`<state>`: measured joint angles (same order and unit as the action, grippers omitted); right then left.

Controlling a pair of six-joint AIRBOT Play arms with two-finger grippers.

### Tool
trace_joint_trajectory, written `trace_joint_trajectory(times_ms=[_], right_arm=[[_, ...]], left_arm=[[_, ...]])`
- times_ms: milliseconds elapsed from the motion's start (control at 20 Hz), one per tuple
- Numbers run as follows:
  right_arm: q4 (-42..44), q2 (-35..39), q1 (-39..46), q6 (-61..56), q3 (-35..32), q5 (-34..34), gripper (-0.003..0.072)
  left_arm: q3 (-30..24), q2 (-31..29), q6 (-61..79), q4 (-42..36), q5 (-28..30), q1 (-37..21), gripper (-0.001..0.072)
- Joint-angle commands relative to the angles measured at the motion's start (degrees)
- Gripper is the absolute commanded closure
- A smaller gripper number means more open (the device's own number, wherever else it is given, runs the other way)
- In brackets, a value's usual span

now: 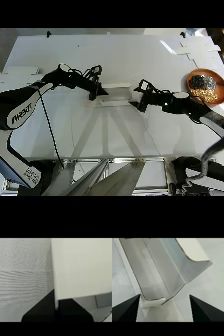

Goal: Fold the box and place the chain.

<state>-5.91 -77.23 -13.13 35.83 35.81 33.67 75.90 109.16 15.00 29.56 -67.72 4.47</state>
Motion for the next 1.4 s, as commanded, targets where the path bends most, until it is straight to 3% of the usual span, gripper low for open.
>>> trace_joint_trajectory(times_ms=[0,150,600,850,1350], right_arm=[[1.8,-2.9,0.1,1.9,2.1,0.4,-0.0001],[1.1,-4.2,0.3,3.5,3.2,0.7,-0.0001],[-5.7,-12.0,4.5,-0.6,11.9,13.2,-0.0001],[-16.2,-17.8,4.5,-7.6,17.6,20.9,-0.0001],[-21.2,-20.6,4.7,-12.3,22.5,28.0,-0.0001]], left_arm=[[0.0,0.0,0.0,0.0,0.0,0.0,0.0699],[0.0,0.0,0.0,0.0,0.0,0.0,0.0699],[0.0,0.0,0.0,0.0,0.0,0.0,0.0699],[0.0,0.0,0.0,0.0,0.0,0.0,0.0699],[0.0,0.0,0.0,0.0,0.0,0.0,0.0699]])
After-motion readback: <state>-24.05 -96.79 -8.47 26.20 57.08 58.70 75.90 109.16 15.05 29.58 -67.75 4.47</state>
